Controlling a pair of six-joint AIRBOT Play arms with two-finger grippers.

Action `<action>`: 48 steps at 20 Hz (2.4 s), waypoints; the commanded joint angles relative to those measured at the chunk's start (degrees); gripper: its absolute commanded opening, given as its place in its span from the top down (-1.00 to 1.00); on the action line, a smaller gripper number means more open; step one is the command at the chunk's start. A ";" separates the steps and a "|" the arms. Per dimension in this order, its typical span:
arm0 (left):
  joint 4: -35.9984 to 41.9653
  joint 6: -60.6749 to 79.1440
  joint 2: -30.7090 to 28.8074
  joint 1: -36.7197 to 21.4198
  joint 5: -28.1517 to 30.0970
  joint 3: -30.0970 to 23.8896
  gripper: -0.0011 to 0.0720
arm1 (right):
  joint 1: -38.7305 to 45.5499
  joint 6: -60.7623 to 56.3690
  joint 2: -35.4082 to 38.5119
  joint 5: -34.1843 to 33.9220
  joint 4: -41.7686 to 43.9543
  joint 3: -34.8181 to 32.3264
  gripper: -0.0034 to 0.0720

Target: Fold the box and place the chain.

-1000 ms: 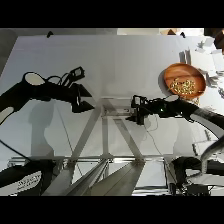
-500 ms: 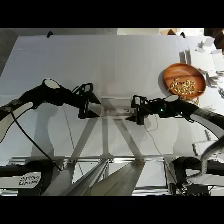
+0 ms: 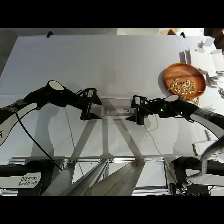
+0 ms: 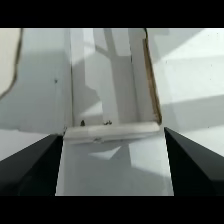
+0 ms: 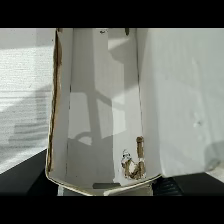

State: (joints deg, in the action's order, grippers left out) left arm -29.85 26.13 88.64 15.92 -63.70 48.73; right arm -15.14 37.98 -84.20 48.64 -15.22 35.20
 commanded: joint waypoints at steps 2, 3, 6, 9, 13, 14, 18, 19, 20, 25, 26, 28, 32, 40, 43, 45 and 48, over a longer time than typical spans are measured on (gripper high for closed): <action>2.91 1.07 0.00 0.94 0.44 -0.15 -0.93 | -0.02 -0.02 0.00 0.02 0.00 0.02 -0.45; 3.34 1.14 0.00 1.40 2.23 -0.55 -0.93 | -0.02 0.00 0.00 0.00 0.00 0.02 -0.45; 4.13 2.95 0.11 2.38 7.15 -2.64 -0.93 | -0.02 0.00 0.00 0.02 0.00 0.02 -0.45; 7.26 9.29 0.15 2.58 7.78 -4.94 -0.93 | -0.02 0.00 0.00 0.00 0.00 0.02 -0.45; 12.87 12.26 0.22 3.15 10.08 -5.55 -0.93 | -0.02 0.00 0.00 0.02 0.00 0.02 -0.45; 12.92 12.70 0.24 3.45 10.62 -5.55 -0.93 | -0.02 0.00 0.00 0.02 0.00 0.02 -0.45; 12.24 12.39 1.16 4.33 10.47 -5.53 -0.92 | -0.02 -0.02 0.00 0.02 0.00 0.02 -0.45; 12.24 12.39 1.16 4.33 10.54 -5.53 -0.92 | -0.02 -0.02 0.00 0.02 0.00 0.02 -0.45; 12.26 12.39 1.16 4.31 10.51 -5.53 -0.86 | -0.02 -0.02 0.00 0.02 0.00 0.02 -0.45; 12.48 11.96 1.18 2.97 8.79 -5.53 -0.43 | -0.02 -0.02 0.00 0.02 0.00 0.02 -0.45; 12.46 11.93 1.18 2.60 8.37 -5.53 -0.18 | -0.02 0.00 0.00 0.02 0.00 0.02 -0.45; 12.33 11.93 1.18 2.58 8.20 -5.53 -0.10 | -0.02 -0.02 0.00 0.02 0.00 0.02 -0.45; 12.20 11.98 1.18 2.75 8.13 -5.53 -0.10 | -0.02 0.00 0.00 0.02 0.00 0.02 -0.45; 12.22 11.98 1.18 2.73 8.17 -5.53 -0.10 | -0.02 -0.02 0.00 0.02 0.00 0.02 -0.45; 12.22 11.98 1.18 2.73 8.17 -5.53 -0.10 | -0.02 0.00 0.00 0.02 0.00 0.02 -0.45; 12.22 11.98 1.18 2.73 8.17 -5.53 -0.10 | -0.02 -0.02 0.00 0.02 0.00 0.02 -0.45; 12.22 11.98 1.18 2.73 8.17 -5.53 -0.10 | -0.02 0.00 0.00 0.00 0.00 0.02 -0.45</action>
State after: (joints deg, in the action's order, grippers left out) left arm -17.58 38.06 89.80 18.70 -55.53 43.22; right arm -15.16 37.98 -84.20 48.66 -15.25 35.22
